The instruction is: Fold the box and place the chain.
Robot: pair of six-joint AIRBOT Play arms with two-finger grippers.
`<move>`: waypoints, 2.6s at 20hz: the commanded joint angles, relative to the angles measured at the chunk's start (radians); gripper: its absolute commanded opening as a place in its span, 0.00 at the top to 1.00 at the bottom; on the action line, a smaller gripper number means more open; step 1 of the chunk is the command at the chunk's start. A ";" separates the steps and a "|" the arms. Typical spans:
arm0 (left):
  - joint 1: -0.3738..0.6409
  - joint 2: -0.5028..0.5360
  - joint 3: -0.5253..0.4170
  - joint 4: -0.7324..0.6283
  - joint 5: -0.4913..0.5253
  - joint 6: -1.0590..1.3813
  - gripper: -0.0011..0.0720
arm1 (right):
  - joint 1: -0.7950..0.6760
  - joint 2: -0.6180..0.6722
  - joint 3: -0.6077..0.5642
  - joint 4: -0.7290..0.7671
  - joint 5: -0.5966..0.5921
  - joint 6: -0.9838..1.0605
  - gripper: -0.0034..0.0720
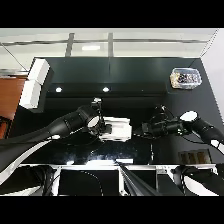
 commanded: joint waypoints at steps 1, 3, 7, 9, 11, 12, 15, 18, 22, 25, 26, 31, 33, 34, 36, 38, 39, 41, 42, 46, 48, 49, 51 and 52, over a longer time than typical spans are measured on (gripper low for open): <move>0.001 0.000 0.000 0.000 0.001 0.000 0.95 | 0.002 0.000 0.000 0.057 0.020 -0.029 0.15; 0.001 0.000 0.000 0.000 0.001 0.000 0.95 | 0.002 0.000 0.000 0.092 0.019 -0.048 0.15; 0.001 0.000 0.000 0.000 0.001 0.000 0.95 | 0.026 0.000 0.018 0.093 0.002 -0.050 0.15; 0.001 0.000 0.000 0.000 0.001 0.000 0.95 | 0.097 0.000 0.046 0.061 -0.045 -0.042 0.15; 0.001 0.000 0.000 0.000 0.001 0.000 0.95 | 0.175 0.000 0.086 0.018 -0.125 0.034 0.16; 0.001 0.000 0.000 0.000 0.000 0.000 0.95 | 0.215 0.000 0.111 -0.023 -0.163 0.089 0.16; 0.001 0.000 0.000 0.000 0.001 0.000 0.95 | 0.339 0.000 0.200 -0.293 -0.225 0.384 0.21; 0.001 0.000 0.000 0.000 0.001 0.000 0.95 | 0.433 0.000 0.265 -0.593 -0.224 0.697 0.21; 0.001 0.000 0.000 0.000 0.001 0.000 0.95 | 0.492 -0.001 0.312 -0.731 -0.216 0.911 0.36; 0.001 0.000 0.000 0.000 0.001 0.000 0.95 | 0.544 -0.011 0.343 -0.809 -0.215 0.998 0.37; 0.001 0.000 0.000 0.000 0.001 0.000 0.95 | 0.566 -0.021 0.354 -0.849 -0.215 1.033 0.37; 0.001 0.000 0.000 0.000 0.001 0.000 0.95 | 0.671 -0.053 0.387 -1.054 -0.205 1.221 0.37; 0.001 0.000 0.000 0.000 0.001 0.000 0.95 | 0.688 -0.058 0.387 -1.082 -0.169 1.244 0.37; 0.001 0.000 0.000 0.000 0.000 0.000 0.95 | 0.696 -0.060 0.387 -1.090 -0.152 1.244 0.37; 0.001 0.000 0.000 0.000 0.000 0.000 0.95 | 0.711 -0.060 0.387 -1.096 -0.141 1.244 0.46; 0.001 0.000 0.000 0.000 0.001 0.000 0.95 | 0.722 -0.061 0.387 -1.096 -0.147 1.247 0.48; 0.001 0.000 0.000 0.000 0.001 0.000 0.95 | 0.723 -0.063 0.387 -1.096 -0.146 1.254 0.48; 0.001 0.000 0.000 0.000 0.001 0.000 0.95 | 0.723 -0.074 0.387 -1.096 -0.147 1.262 0.53; 0.001 0.000 0.000 0.000 0.000 0.000 0.95 | 0.724 -0.082 0.387 -1.092 -0.147 1.268 0.53; 0.001 0.000 0.000 0.000 0.001 0.000 0.95 | 0.718 -0.110 0.395 -1.081 -0.121 1.313 0.53; 0.001 0.000 0.000 0.000 0.001 0.000 0.95 | 0.718 -0.130 0.421 -1.072 -0.074 1.326 0.53; 0.001 0.000 0.000 0.000 0.001 0.000 0.95 | 0.718 -0.140 0.437 -1.058 -0.062 1.329 0.53; 0.001 0.000 0.000 0.000 0.001 0.000 0.95 | 0.718 -0.173 0.486 -1.056 -0.032 1.344 0.53; 0.001 0.000 0.000 0.000 0.000 0.000 0.95 | 0.718 -0.191 0.513 -1.046 -0.019 1.349 0.53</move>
